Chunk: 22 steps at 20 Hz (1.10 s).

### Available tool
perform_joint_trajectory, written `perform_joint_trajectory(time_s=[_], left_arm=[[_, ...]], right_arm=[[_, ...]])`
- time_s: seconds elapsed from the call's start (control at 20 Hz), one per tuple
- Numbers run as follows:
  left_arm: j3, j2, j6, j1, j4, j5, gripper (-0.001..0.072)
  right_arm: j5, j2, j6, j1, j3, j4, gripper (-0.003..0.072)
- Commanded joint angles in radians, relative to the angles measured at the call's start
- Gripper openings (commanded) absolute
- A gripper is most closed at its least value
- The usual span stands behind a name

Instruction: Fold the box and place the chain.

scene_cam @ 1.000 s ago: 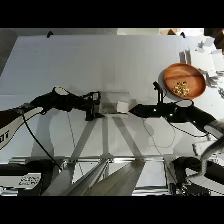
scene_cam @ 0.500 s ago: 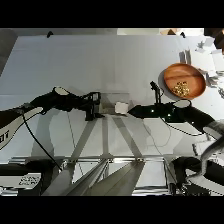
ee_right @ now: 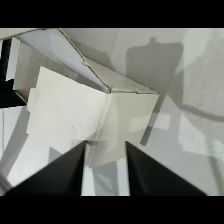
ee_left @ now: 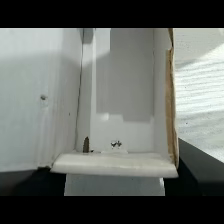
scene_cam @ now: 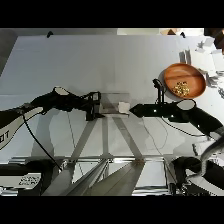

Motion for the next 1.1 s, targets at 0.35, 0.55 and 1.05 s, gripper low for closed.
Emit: perform_joint_trajectory(time_s=[0.35, 0.55, 1.05], left_arm=[[0.000, 0.000, 0.001, 0.000, 0.001, 0.000, 0.0339], [0.000, 0.000, 0.001, 0.000, 0.001, 0.000, 0.0339], [0.000, 0.000, 0.001, 0.000, 0.001, 0.000, 0.0339]], right_arm=[[-0.234, 0.005, 0.008, 0.127, 0.013, -0.014, 0.0342], [-0.277, 0.001, 0.032, 0.156, 0.015, -0.055, 0.0342], [-0.230, -0.014, 0.343, 0.176, 0.100, -0.456, 0.0462]])
